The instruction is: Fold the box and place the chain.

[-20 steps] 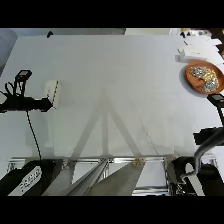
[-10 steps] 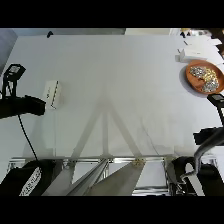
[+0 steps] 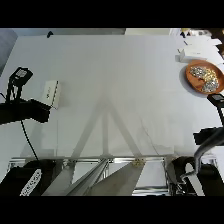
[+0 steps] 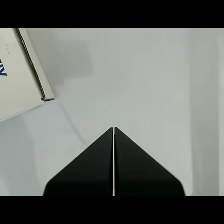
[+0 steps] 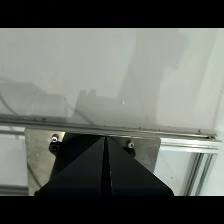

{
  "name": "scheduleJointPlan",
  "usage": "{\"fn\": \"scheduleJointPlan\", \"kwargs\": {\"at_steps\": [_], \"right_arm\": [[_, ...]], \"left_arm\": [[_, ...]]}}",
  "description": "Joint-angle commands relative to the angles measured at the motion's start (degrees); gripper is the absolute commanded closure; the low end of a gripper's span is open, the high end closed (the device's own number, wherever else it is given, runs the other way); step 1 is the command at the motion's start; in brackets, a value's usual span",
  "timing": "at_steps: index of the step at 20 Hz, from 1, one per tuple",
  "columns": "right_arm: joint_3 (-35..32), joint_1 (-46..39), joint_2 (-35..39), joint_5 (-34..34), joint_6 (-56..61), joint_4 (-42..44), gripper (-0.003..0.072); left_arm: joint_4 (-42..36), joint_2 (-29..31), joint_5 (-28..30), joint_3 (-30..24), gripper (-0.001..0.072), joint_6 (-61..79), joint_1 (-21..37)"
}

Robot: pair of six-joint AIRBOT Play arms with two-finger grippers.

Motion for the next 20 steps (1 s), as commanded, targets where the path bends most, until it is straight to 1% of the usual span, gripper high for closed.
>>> {"fn": "scheduleJointPlan", "kwargs": {"at_steps": [1, 9, 13, 17, 19, 20], "right_arm": [[0.0, 0.0, 0.1, 0.0, 0.0, 0.0, 0.0667], [0.0, 0.0, 0.1, 0.0, 0.0, 0.0, 0.0667], [0.0, 0.0, 0.0, 0.0, 0.0, 0.0, 0.0667], [0.0, 0.0, 0.0, 0.0, 0.0, 0.0, 0.0667], [0.0, 0.0, 0.0, 0.0, 0.0, 0.0, 0.0667], [0.0, 0.0, 0.0, 0.0, 0.0, 0.0, 0.0667]], "left_arm": [[0.1, 0.1, 0.6, 0.0, 0.0698, 0.0, -1.3], [0.0, 0.1, 1.4, 0.0, 0.0696, 0.0, -1.7], [0.0, -0.9, 2.1, 0.0, 0.0691, 0.0, -1.7], [0.0, -2.3, 2.1, 0.0, 0.0572, 0.0, -1.7], [0.0, -2.8, 2.1, 0.0, 0.0473, 0.0, -1.7], [0.0, -3.0, 2.1, 0.0, 0.0477, 0.0, -1.7]]}}
